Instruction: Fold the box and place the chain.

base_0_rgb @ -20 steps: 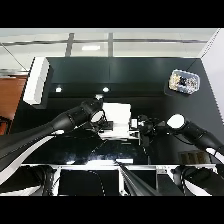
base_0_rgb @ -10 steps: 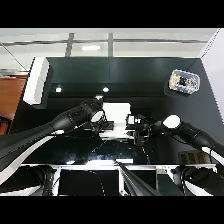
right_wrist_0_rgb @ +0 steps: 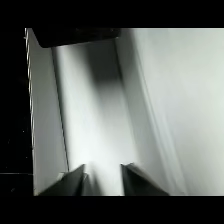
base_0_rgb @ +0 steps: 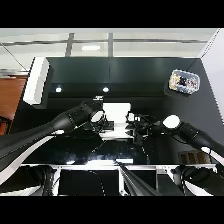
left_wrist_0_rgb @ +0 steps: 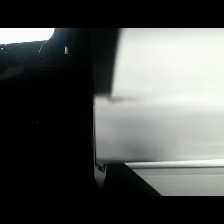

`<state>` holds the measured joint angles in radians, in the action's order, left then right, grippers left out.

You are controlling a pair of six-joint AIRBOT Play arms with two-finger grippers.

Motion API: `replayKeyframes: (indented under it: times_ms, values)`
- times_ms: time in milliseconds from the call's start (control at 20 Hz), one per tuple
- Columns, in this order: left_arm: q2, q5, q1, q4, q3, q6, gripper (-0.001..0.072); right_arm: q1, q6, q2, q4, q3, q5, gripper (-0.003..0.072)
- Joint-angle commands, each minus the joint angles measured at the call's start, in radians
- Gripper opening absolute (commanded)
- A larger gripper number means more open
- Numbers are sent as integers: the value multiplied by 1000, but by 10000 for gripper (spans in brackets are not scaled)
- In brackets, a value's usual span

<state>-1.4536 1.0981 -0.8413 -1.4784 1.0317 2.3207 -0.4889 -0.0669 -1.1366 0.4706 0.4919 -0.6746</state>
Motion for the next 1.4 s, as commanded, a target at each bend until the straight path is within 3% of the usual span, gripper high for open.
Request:
replayKeyframes:
  times_ms: [0,100,150,350,550,650,750,900,1100,1350]
  values:
    - [0,2,0,-1,1,-2,26,0,21,-1,13,0,10,408]
    - [0,2,0,-1,1,-1,26,1,23,-1,32,0,6,34]
    - [0,-3,0,-1,1,-1,26,0,33,-1,48,0,5,15]
    - [0,-26,0,-2,1,-2,26,57,395,48,191,23,-50,15]
    - [0,-20,0,-1,0,-2,26,234,747,162,419,176,-404,15]
    - [0,-21,0,-2,0,-4,26,376,964,204,459,210,-472,15]
    - [0,-38,0,-10,0,-13,27,525,1157,208,452,184,-466,15]
    - [0,-50,0,-10,0,-13,27,644,1341,204,396,37,-333,15]
    - [0,-50,0,-18,0,-13,25,599,1346,138,211,-105,-294,15]
    - [0,-43,0,-32,0,-13,25,451,1227,16,13,-106,-299,17]
